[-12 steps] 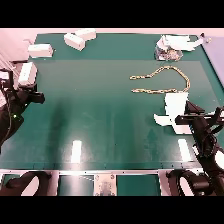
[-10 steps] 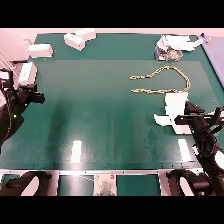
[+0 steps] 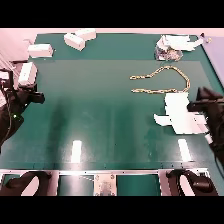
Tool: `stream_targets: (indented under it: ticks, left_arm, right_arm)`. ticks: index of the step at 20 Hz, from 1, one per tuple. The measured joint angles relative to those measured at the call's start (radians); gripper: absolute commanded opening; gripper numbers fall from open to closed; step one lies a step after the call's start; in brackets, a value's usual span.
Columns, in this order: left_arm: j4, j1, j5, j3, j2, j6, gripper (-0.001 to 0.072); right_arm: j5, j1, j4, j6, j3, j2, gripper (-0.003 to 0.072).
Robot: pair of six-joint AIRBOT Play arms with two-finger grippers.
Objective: Fold the box and place the chain.
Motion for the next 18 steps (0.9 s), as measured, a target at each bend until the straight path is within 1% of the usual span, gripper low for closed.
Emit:
stream_targets:
  ticks: [1,3,4,5,6,8,9,10,13,14,18]
  left_arm:
    - [0.000,0.000,0.000,0.000,0.000,0.000,0.0018]
    - [0.000,0.000,0.000,0.000,0.000,0.000,0.0017]
    - [0.000,0.000,0.000,0.000,0.000,0.000,0.0017]
    - [0.000,0.000,0.000,0.000,0.000,0.000,0.0017]
    - [0.000,0.000,0.000,0.000,0.000,0.000,0.0017]
    - [0.000,0.000,0.000,0.000,0.000,0.000,0.0017]
    - [0.000,0.000,0.000,0.000,0.000,0.000,0.0017]
    - [0.000,0.000,0.000,0.000,0.000,0.000,0.0017]
    - [0.000,0.000,0.000,0.000,0.000,0.000,0.0017]
    - [0.000,0.000,0.000,0.000,0.000,0.000,0.0018]
    - [0.000,0.000,0.000,0.000,0.000,0.000,0.0017]
  right_arm:
    - [0.056,-0.060,-0.020,0.001,0.045,-0.060,0.0219]
    - [0.203,-0.192,-0.087,0.057,0.141,-0.194,0.0225]
    - [0.280,-0.257,-0.137,0.107,0.192,-0.265,0.0203]
    - [0.363,-0.327,-0.200,0.167,0.246,-0.343,0.0162]
    - [0.430,-0.387,-0.251,0.221,0.294,-0.411,0.0146]
    - [0.524,-0.497,-0.324,0.301,0.376,-0.529,0.0156]
    - [0.550,-0.547,-0.337,0.329,0.405,-0.571,0.0200]
    - [0.573,-0.589,-0.341,0.350,0.425,-0.600,0.0329]
    - [0.640,-0.695,-0.393,0.417,0.488,-0.668,0.0351]
    - [0.664,-0.723,-0.434,0.451,0.517,-0.697,0.0369]
    - [0.820,-0.808,-0.663,0.618,0.683,-0.850,0.0370]
